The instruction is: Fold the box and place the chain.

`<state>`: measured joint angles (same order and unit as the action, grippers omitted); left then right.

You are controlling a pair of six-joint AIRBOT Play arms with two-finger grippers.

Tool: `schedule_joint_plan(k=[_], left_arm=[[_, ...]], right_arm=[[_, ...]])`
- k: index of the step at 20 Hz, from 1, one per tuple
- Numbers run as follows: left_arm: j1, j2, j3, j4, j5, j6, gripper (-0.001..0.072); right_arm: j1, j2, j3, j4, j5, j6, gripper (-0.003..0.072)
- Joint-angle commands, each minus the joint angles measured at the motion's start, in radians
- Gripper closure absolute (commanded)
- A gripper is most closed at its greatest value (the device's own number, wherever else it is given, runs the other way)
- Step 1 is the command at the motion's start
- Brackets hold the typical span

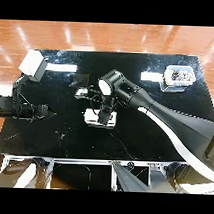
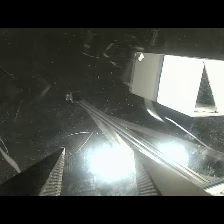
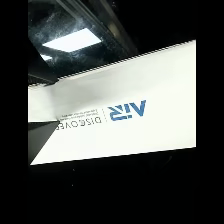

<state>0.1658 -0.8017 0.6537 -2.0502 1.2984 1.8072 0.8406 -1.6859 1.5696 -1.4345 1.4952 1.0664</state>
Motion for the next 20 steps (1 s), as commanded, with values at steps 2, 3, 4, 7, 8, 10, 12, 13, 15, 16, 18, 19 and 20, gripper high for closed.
schedule_joint_plan(k=[2, 3, 4, 7, 8, 10, 12, 13, 15, 16, 18, 19, 20], left_arm=[[0.000, 0.000, 0.000, -0.001, 0.000, 0.000, 0.0170], [0.000, 0.000, 0.000, -0.001, 0.000, 0.000, 0.0170], [0.000, 0.000, 0.000, -0.001, 0.000, 0.000, 0.0170], [0.000, 0.000, 0.000, -0.002, 0.000, 0.000, 0.0170], [0.000, 0.000, 0.000, -0.004, 0.000, 0.000, 0.0170], [0.000, 0.000, 0.000, -0.005, 0.000, 0.000, 0.0170], [0.000, 0.000, 0.000, -0.005, 0.000, 0.000, 0.0170], [0.000, 0.000, 0.000, -0.006, 0.000, 0.000, 0.0170], [0.000, 0.000, 0.000, -0.016, 0.000, 0.000, 0.0170], [0.000, 0.000, 0.000, -0.027, 0.000, 0.000, 0.0170], [-0.001, 0.000, 0.000, -0.048, 0.005, 0.002, 0.0170], [-0.001, 0.000, 0.000, -0.062, 0.010, 0.005, 0.0170], [-0.001, 0.000, 0.000, -0.075, 0.010, 0.010, 0.0170]], right_arm=[[0.000, -0.002, -0.010, 0.007, -0.010, 0.002, 0.0441], [0.000, -0.002, -0.010, 0.013, -0.013, 0.003, 0.0427], [0.000, -0.002, -0.011, 0.016, -0.014, 0.003, 0.0270], [0.001, -0.002, -0.011, 0.024, -0.016, 0.003, 0.0127], [0.001, -0.002, -0.010, 0.025, -0.015, 0.005, 0.0127], [-0.008, 0.000, -0.006, 0.025, -0.014, 0.036, 0.0127], [-0.027, 0.028, 0.004, 0.031, -0.009, 0.090, 0.0139], [-0.043, 0.059, 0.005, 0.036, -0.012, 0.136, 0.0146], [-0.103, 0.140, -0.003, 0.100, 0.010, 0.304, 0.0228], [-0.143, 0.195, -0.045, 0.155, 0.020, 0.360, 0.0445], [-0.193, 0.350, -0.238, 0.208, -0.109, 0.490, 0.0656], [-0.199, 0.450, -0.367, 0.201, -0.259, 0.622, 0.0656], [-0.189, 0.571, -0.526, 0.210, -0.507, 0.822, 0.0656]])
